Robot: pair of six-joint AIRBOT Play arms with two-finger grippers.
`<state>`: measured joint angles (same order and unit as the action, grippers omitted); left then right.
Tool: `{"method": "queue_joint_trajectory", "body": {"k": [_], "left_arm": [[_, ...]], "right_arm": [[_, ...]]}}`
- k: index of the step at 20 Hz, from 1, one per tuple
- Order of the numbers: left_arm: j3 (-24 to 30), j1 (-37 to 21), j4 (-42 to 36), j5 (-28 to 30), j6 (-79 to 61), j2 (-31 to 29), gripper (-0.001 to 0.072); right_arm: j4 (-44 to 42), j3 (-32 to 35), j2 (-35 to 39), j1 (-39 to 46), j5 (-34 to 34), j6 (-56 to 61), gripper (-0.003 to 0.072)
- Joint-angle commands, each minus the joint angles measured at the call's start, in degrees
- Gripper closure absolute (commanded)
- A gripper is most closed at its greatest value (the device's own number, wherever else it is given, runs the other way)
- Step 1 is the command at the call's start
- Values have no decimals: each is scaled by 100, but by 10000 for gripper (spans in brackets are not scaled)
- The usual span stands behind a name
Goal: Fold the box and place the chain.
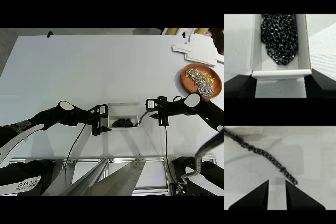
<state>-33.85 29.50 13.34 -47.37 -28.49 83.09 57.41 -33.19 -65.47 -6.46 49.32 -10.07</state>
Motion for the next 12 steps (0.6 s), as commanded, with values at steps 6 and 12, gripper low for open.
{"method": "queue_joint_trajectory", "body": {"k": [6,12], "left_arm": [[0,0,0,0,0,-2,697],[0,0,0,0,0,-2,697]], "right_arm": [[-608,2,-315,4,-243,-824,446],[-415,2,-315,4,-308,-800,448]]}}
